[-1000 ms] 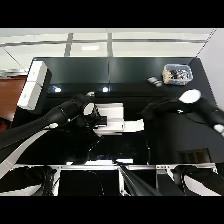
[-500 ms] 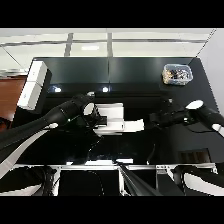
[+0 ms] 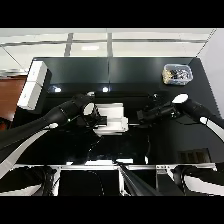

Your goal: Fold the box and place the chain.

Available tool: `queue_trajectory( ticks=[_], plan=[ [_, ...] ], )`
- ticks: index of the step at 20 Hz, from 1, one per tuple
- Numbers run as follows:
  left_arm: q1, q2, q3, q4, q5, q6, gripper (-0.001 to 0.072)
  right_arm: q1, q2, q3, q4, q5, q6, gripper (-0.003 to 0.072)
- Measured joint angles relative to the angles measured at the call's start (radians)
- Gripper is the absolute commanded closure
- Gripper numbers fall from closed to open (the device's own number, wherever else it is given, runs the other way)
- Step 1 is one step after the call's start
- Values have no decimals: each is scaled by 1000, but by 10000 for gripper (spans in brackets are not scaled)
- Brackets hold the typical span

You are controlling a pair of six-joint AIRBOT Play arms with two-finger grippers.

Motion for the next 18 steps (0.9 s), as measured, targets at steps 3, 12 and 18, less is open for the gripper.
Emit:
queue_trajectory(
  ticks=[3,12,18],
  plan=[
    [0,0,0,0,0,0,681,31,-1,40,11,30,1,242],
    [0,0,0,-2,0,0,681,171,-1,117,-42,-42,145,326],
    [0,0,0,-2,0,0,681,275,-1,169,-210,-125,329,327]
  ],
)
